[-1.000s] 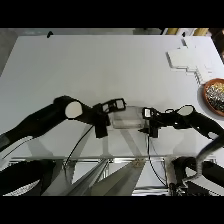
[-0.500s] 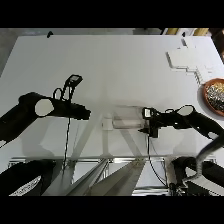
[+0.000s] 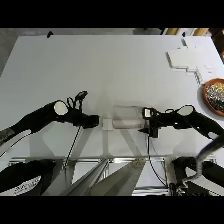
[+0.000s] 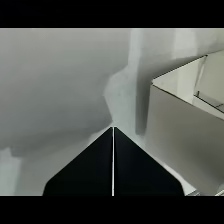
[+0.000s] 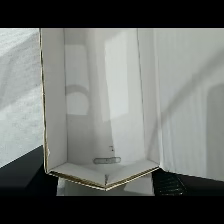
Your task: Fold the box and place the chain.
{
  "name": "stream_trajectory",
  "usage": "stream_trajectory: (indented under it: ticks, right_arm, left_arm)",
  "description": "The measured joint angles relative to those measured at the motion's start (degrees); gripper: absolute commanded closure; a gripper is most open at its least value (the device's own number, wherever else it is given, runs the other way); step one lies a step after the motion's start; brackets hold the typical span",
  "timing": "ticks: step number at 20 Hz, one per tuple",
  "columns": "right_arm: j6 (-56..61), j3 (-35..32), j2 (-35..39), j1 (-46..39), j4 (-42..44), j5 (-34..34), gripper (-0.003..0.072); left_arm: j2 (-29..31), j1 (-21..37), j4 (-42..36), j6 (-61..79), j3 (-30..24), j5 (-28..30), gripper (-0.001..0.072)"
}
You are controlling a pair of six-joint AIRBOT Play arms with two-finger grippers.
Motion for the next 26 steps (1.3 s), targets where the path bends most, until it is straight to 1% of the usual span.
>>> stream_trajectory:
  ticks: [5,10,11,12,13,14,15,16,18,19,20,21,26]
  right_arm:
    - [0.0,0.0,0.0,0.0,0.0,0.02,0.0283]
    - [0.0,-0.02,0.0,0.0,0.02,0.02,0.0283]
    - [0.0,-0.02,0.0,0.0,0.0,0.02,0.0283]
    - [0.0,-0.02,0.0,0.0,0.02,0.02,0.0283]
    - [0.0,-0.02,0.0,0.0,0.02,0.02,0.0283]
    - [0.0,-0.02,0.0,0.0,0.02,0.02,0.0283]
    - [0.0,0.0,0.0,0.0,0.0,0.02,0.0283]
    - [0.0,0.0,0.0,0.0,0.0,0.02,0.0283]
    - [0.0,0.0,0.0,0.0,0.0,0.02,0.0283]
    - [0.0,0.0,0.0,0.0,0.0,0.02,0.0283]
    - [0.0,0.0,0.0,0.0,0.0,0.02,0.0283]
    - [-0.02,0.0,0.0,0.0,0.0,0.0,0.0283]
    - [0.0,0.0,0.0,0.0,0.0,0.02,0.0283]
  left_arm:
    - [-1.11,-1.31,-5.9,3.52,0.13,2.32,0.0702]
    - [-1.25,-4.02,-7.74,5.07,2.8,2.12,0.0698]
    - [-1.25,-4.52,-7.76,5.2,3.54,1.92,0.0685]
    - [-1.27,-4.96,-7.76,5.38,4.26,1.68,0.0642]
    - [-1.27,-5.31,-7.74,5.42,4.98,1.36,0.0615]
    - [-1.22,-5.53,-7.72,5.42,5.53,1.2,0.0614]
    - [-1.03,-5.7,-7.61,5.44,5.97,0.9,0.0595]
    - [-0.81,-5.81,-7.54,5.49,6.23,0.92,0.0547]
    - [-0.2,-6.01,-7.45,5.55,6.62,0.7,0.0547]
    - [0.07,-6.05,-7.45,5.57,6.73,0.68,0.0527]
    - [0.26,-6.08,-7.37,5.57,6.82,0.66,0.0471]
    - [0.42,-6.12,-7.37,5.57,6.91,0.59,0.0437]
    - [0.7,-6.64,-7.37,5.44,7.08,0.55,0.0434]
